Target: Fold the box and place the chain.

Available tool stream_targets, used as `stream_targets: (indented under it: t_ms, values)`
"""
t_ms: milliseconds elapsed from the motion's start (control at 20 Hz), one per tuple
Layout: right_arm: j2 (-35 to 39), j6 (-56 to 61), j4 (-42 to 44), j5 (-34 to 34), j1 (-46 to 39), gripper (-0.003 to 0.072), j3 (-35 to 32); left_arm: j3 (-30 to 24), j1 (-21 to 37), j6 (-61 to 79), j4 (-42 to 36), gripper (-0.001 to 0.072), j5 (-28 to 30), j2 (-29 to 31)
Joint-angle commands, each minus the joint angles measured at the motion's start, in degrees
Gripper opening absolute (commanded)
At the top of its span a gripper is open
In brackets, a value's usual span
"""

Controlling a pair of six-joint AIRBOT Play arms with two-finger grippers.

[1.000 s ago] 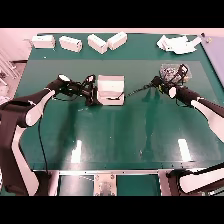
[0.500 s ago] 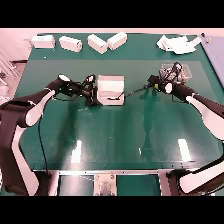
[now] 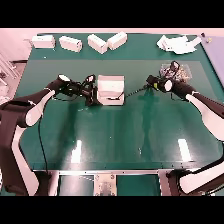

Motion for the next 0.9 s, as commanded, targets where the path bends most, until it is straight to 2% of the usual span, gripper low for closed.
stream_targets:
  t_ms: [0, 250, 400, 600, 850]
  values:
    - [7.37, -4.94, -0.13, -0.98, 1.09, 0.0012, 0.39, 0.04, 0.07, 0.0, 0.02, 0.0378, 0.02, 0.02]
    - [23.67, -8.15, -5.25, -0.94, 5.44, 0.0012, 0.39, 0.04, 0.07, 0.0, 0.02, 0.0378, 0.02, 0.02]
    - [30.91, -8.24, -8.24, -0.94, 9.86, 0.0012, 0.39, 0.04, 0.07, 0.0, 0.02, 0.0378, 0.02, 0.02]
    - [36.04, -12.02, -8.66, -0.94, 17.18, 0.0012, 0.39, 0.04, 0.07, 0.0, 0.02, 0.0378, 0.02, 0.02]
    - [37.22, -12.22, -9.09, -0.94, 24.37, 0.0012, 0.39, 0.04, 0.07, 0.0, 0.02, 0.0378, 0.02, 0.02]
